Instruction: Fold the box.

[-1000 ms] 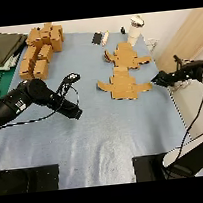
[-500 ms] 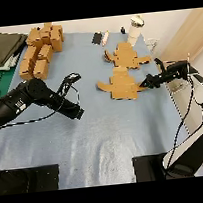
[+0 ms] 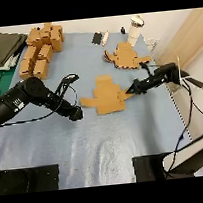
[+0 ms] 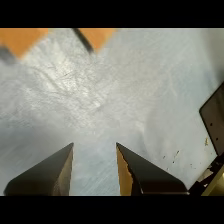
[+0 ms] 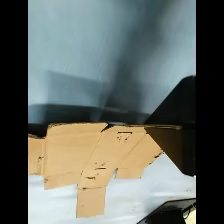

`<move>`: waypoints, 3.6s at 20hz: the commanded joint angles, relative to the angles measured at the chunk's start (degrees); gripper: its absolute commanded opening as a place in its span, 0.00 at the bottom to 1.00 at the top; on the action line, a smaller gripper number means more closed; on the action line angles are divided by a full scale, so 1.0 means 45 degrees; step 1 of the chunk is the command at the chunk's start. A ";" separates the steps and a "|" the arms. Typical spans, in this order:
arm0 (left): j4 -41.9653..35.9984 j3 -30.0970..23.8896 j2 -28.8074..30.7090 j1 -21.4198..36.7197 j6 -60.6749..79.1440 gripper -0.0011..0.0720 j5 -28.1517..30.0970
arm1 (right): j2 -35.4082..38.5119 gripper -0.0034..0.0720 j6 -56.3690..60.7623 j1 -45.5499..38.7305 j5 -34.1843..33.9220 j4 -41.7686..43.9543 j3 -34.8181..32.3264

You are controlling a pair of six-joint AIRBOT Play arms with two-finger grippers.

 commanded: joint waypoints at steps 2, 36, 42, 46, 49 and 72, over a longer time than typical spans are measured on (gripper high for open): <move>-0.0024 -0.0029 0.0005 0.1447 0.0000 0.59 -0.0369 | 0.4396 0.04 0.0121 0.2501 0.3070 0.1010 -0.5591; -0.8471 0.0121 -0.6023 0.4255 0.8553 0.52 -0.2579 | 1.1380 0.04 0.2268 0.8626 1.0137 0.0627 -1.1142; -0.8131 0.0121 -0.6023 0.3973 0.8864 0.50 -0.2769 | 1.1380 0.04 0.2647 0.8626 1.0331 0.0398 -1.1142; -0.8408 0.0121 -0.6023 0.3798 0.9151 0.49 -0.2181 | 1.1380 0.04 0.2686 0.8626 1.0326 0.0398 -1.1142; -0.8398 0.0121 -0.6023 0.3798 0.9146 0.49 -0.2021 | 1.1380 0.04 0.2686 0.8626 1.0316 0.0398 -1.1142; -1.0875 -0.0185 -0.4954 0.2463 1.5407 0.03 -0.1200 | 1.1327 0.33 0.4172 0.3823 0.7708 -0.2735 -0.6431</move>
